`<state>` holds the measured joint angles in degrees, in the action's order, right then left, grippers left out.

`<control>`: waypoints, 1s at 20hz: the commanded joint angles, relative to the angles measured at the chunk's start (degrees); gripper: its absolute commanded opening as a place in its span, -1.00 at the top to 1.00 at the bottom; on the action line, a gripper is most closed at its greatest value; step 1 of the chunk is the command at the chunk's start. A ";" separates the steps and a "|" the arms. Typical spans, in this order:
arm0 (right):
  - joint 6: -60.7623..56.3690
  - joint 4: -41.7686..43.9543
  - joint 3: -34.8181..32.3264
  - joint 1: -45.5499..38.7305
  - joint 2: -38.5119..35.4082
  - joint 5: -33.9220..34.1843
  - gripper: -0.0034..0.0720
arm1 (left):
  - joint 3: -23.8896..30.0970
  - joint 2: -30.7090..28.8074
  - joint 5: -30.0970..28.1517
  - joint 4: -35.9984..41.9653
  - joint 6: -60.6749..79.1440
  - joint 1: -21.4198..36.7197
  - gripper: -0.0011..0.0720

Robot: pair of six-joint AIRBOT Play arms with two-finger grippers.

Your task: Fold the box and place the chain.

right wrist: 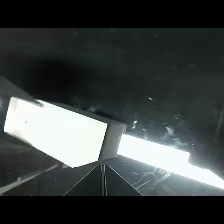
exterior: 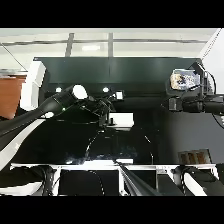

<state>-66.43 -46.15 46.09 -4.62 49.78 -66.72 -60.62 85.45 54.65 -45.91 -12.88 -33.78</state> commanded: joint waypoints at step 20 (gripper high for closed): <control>0.04 -0.63 0.00 0.02 -0.04 -0.55 0.86 | -0.07 -12.04 15.50 -41.48 -50.10 5.62 0.26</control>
<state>-66.41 -46.65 46.09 -4.62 49.78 -67.18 -60.71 78.35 59.66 -77.95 -48.45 -34.89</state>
